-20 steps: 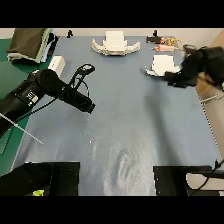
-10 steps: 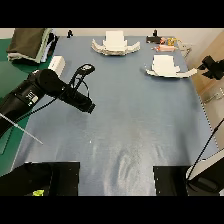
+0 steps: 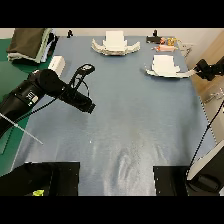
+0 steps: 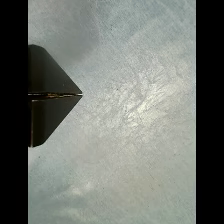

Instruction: Fold the box.

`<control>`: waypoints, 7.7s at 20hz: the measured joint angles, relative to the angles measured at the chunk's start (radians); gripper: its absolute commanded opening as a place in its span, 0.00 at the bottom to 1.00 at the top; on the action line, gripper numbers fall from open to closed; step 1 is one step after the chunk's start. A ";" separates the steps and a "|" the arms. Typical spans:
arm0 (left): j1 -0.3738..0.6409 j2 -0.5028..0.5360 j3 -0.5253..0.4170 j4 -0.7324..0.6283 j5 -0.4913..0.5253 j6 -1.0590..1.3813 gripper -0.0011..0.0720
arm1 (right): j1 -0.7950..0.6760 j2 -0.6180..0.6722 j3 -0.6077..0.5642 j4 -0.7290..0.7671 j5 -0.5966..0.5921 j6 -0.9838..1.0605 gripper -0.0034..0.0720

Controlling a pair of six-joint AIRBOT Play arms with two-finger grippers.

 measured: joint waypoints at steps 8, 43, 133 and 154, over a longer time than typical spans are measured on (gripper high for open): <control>0.000 0.000 0.000 0.000 0.000 0.000 0.03 | 0.029 0.014 0.006 0.068 -0.087 -0.081 0.04; 0.000 0.000 0.000 0.000 0.000 0.000 0.03 | 0.396 1.316 -1.481 -0.177 -0.182 0.104 0.63; 0.103 -0.512 0.003 -0.667 -0.156 0.821 0.16 | 0.718 1.449 -1.722 0.102 -0.141 -0.225 0.05; 0.071 -0.515 0.003 -0.668 -0.182 0.855 0.03 | 0.718 1.449 -1.719 0.045 -0.124 -0.225 0.53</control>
